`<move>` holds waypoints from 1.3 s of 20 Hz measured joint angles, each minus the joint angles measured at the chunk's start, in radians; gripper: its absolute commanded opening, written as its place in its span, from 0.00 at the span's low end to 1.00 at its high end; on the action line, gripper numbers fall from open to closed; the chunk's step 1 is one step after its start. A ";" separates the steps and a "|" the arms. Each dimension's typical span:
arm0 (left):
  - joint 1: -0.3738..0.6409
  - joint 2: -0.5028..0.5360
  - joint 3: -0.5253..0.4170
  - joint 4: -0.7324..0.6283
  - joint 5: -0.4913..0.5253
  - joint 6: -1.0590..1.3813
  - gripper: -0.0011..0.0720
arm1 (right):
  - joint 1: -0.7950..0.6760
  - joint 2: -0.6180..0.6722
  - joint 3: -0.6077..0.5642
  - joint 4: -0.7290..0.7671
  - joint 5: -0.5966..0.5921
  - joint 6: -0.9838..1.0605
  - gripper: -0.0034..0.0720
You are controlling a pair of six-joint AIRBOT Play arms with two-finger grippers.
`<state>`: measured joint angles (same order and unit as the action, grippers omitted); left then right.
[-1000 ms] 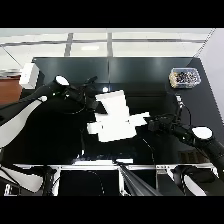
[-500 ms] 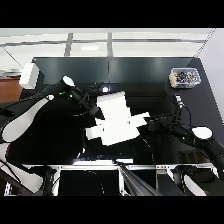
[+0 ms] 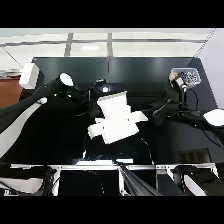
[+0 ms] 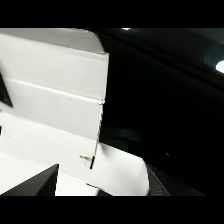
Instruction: Fold the box and place the chain.
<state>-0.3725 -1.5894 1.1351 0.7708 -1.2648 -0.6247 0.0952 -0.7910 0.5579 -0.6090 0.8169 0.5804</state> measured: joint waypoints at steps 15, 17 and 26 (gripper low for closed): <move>-0.194 0.075 -0.071 0.291 0.354 0.272 0.05 | 0.143 -0.011 0.003 -0.344 0.071 -0.093 0.85; -0.192 0.073 -0.080 0.295 0.337 0.275 0.05 | 0.178 -0.012 -0.029 -0.357 0.044 -0.127 0.85; -0.164 0.076 -0.113 0.216 0.315 0.385 0.05 | 0.319 -0.027 -0.138 -0.366 -0.095 -0.208 0.85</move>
<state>-0.5362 -1.5135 1.0222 0.9871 -0.9501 -0.2401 0.4141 -0.8177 0.4198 -0.9752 0.7216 0.3721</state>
